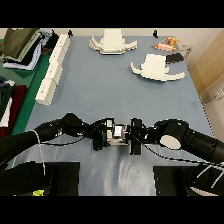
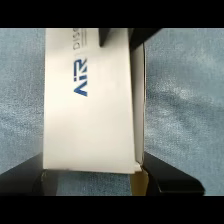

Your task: Fold the box.

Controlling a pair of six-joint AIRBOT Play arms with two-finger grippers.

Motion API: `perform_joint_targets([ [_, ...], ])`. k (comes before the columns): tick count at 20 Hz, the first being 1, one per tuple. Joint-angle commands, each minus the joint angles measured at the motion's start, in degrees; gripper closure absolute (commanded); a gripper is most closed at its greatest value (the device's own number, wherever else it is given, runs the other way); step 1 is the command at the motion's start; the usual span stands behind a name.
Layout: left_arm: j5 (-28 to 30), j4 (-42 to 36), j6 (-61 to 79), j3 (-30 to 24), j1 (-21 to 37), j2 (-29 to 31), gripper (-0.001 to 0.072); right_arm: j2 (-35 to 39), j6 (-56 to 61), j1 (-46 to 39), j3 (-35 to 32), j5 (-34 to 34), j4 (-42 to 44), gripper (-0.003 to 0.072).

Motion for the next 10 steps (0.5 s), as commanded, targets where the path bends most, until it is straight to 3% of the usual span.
perform_joint_targets([
  [1,0.00,0.04,0.07,0.02,-0.04,0.02,0.0230,-0.63,0.04,-0.02,0.02,0.15,2.23,0.0545],
  [6,0.00,0.04,0.07,0.02,-0.04,0.02,0.0230,-0.61,0.07,-0.07,0.04,2.80,2.47,0.0543],
  [9,0.00,0.02,0.04,0.02,-0.04,0.02,0.0230,-0.17,0.63,-0.07,1.25,2.60,2.12,0.0386],
  [10,0.00,0.04,0.07,0.02,-0.04,0.02,0.0230,0.07,1.60,-0.11,2.10,2.56,2.12,0.0386],
])
